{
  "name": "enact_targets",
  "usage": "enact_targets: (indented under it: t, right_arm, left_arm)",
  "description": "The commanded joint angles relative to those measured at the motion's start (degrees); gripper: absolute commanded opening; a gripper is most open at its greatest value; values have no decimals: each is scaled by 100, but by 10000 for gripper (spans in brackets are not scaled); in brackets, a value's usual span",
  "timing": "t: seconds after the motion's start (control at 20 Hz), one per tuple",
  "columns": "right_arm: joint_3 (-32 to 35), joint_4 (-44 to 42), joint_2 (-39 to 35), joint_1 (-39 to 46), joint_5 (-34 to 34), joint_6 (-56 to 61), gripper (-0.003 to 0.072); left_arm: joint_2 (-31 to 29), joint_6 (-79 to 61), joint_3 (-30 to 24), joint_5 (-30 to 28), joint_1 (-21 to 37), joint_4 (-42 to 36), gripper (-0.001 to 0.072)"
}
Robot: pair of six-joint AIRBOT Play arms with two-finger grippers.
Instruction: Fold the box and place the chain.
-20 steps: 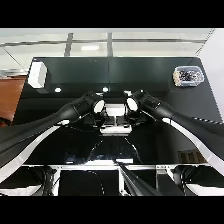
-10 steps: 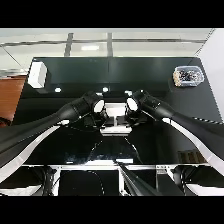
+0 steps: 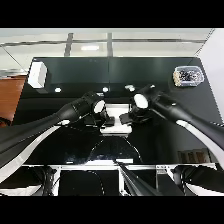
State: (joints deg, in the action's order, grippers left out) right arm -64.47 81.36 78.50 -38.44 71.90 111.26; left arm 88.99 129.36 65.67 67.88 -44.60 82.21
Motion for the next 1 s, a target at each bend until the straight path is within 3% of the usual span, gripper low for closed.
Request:
enact_targets:
  t: [0.0,0.1,0.2,0.25,0.35,0.4,0.45,0.65,0.85,0.95]
  right_arm:
    - [-4,295,-931,343,-2,-501,418]
    - [0,1250,-1464,723,-225,-743,417]
    - [4,2837,-1556,1296,-1113,-802,417]
    - [11,3215,-1488,1716,-1690,-802,417]
    - [11,3117,-1198,2745,-2691,-763,435]
    - [9,2887,-955,3263,-2951,-761,649]
    - [4,2522,-673,3707,-3021,-763,682]
    - [-643,1084,708,4868,-2809,-973,708]
    - [-2564,420,2153,5257,-1777,-975,706]
    - [-3469,433,2745,5337,-1259,-964,588]
  left_arm:
    - [-4,-22,-2,-33,4,2,28]
    - [-2,-22,-2,-35,7,7,28]
    - [-4,-22,-2,-35,22,7,28]
    - [-4,-20,-2,-35,28,2,29]
    - [-4,-20,-2,-31,26,-2,29]
    - [-4,-20,-2,-28,26,-2,29]
    - [-4,-20,-2,-31,26,-4,29]
    - [-4,-28,-2,-11,26,-4,29]
    - [-4,-28,-2,11,26,-22,29]
    - [-2,-28,-2,11,26,-22,29]
